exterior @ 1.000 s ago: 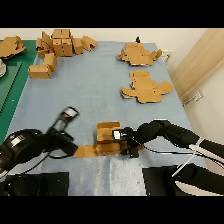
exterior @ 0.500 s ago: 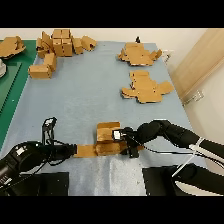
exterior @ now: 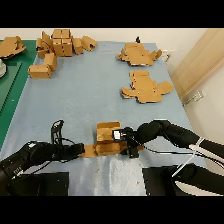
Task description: Fold the box.
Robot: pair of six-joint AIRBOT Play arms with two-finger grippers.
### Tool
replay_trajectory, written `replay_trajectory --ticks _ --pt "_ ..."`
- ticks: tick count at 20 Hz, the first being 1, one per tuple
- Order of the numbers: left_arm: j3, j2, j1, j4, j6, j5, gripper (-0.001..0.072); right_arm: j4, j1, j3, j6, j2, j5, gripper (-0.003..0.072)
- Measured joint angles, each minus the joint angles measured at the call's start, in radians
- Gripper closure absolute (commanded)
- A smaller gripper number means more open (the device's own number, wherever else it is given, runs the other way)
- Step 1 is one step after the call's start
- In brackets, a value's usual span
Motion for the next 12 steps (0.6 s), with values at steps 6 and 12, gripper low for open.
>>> replay_trajectory --ticks 6,12 --pt "0.0 -0.023 0.0 -0.174 0.144 0.036 0.0699 0.0 0.0 0.0 0.0 0.0 0.0 0.0114" --pt "0.025 -0.026 0.0 -0.367 0.313 0.053 0.0701 0.0 0.0 0.0 0.0 0.0 0.0 0.0114"
